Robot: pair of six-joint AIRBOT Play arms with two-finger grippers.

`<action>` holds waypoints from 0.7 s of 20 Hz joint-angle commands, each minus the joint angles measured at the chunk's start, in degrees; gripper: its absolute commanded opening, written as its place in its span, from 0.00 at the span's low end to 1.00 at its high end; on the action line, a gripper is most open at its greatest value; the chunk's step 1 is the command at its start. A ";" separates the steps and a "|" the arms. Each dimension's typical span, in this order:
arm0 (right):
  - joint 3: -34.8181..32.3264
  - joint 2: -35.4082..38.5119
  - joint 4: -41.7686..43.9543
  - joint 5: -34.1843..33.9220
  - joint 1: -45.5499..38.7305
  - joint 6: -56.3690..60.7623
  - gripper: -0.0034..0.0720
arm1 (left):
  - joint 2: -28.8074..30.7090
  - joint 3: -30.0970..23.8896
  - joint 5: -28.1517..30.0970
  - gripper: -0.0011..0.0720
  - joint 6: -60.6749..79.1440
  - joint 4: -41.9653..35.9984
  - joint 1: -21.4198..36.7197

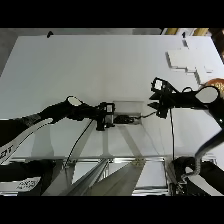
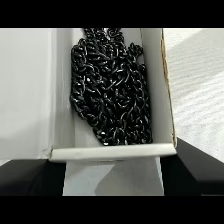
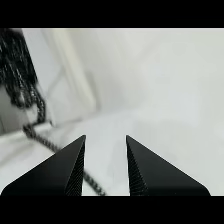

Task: Fold the box and place the chain.

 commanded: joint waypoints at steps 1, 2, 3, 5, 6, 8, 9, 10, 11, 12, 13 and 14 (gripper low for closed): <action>0.24 -4.83 -8.13 4.70 -1.66 -2.08 0.43 | 0.02 0.00 0.00 0.03 0.02 0.00 0.00; -0.02 -5.49 -8.00 4.59 -1.66 -2.43 0.43 | 0.02 0.00 0.00 0.03 0.02 0.00 0.00; -0.24 -5.75 -7.34 4.31 -1.55 -3.41 0.42 | 0.02 0.00 0.00 0.03 0.02 0.00 0.00; -0.24 -5.86 -6.91 3.89 -0.26 -5.66 0.39 | 0.02 0.00 0.00 0.03 0.02 0.00 0.00; -0.24 -6.10 -5.95 3.34 0.50 -6.49 0.35 | 0.02 0.00 0.00 0.03 0.02 0.00 0.00; -0.24 -8.00 -4.50 3.23 2.12 -7.26 0.33 | 0.02 0.00 0.00 0.03 0.02 0.00 0.00; -0.24 -9.40 -4.61 3.21 2.99 -7.26 0.33 | 0.02 0.00 -0.02 0.03 0.02 0.00 0.00; -0.24 -10.91 -4.66 3.23 3.82 -7.26 0.33 | 0.02 0.00 0.00 0.03 0.02 0.00 0.00; -0.24 -12.02 -4.55 3.23 4.52 -7.23 0.33 | 0.02 0.00 0.00 0.03 0.02 0.00 0.00; -0.24 -12.87 -4.48 3.23 5.20 -7.23 0.33 | 0.02 0.00 0.00 0.03 0.02 0.00 0.00; -0.24 -13.42 -4.09 3.21 5.68 -7.23 0.34 | 0.02 0.00 0.00 0.03 0.02 0.00 0.00; -0.24 -13.90 -3.08 2.95 5.90 -7.26 0.34 | 0.02 0.00 0.00 0.03 0.02 0.00 0.00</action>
